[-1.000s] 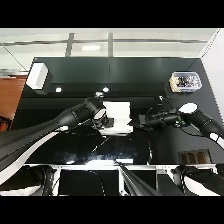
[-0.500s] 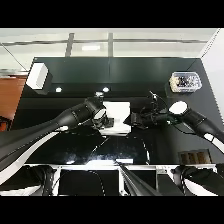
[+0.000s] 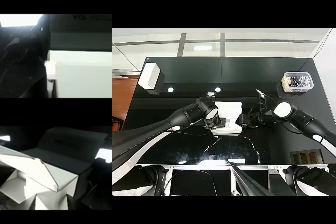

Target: Fold the box and place the chain.

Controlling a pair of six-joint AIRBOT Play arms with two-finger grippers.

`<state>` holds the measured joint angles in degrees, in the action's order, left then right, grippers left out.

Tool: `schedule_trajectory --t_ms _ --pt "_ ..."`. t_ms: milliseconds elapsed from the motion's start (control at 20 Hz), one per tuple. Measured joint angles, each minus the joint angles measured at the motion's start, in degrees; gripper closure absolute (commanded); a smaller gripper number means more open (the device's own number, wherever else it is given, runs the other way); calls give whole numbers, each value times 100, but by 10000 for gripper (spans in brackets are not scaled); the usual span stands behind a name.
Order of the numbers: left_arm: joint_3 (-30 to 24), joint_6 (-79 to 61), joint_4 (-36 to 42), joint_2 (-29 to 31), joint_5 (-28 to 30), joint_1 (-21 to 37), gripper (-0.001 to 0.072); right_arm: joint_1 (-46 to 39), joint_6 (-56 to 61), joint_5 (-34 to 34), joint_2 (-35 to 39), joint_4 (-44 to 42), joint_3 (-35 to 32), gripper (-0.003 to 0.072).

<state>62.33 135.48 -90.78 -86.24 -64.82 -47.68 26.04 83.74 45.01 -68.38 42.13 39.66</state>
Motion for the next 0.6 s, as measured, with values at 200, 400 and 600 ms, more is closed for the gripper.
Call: schedule_trajectory --t_ms 200,400,600 --pt "0 -4 0 0 7 0 685 260 662 -24 -85 745 240 306" --pt "0 -4 2 0 7 0 684 505 1167 15 -310 1283 496 306" --pt "0 -4 2 0 7 0 684 765 1932 321 -621 2103 866 306"
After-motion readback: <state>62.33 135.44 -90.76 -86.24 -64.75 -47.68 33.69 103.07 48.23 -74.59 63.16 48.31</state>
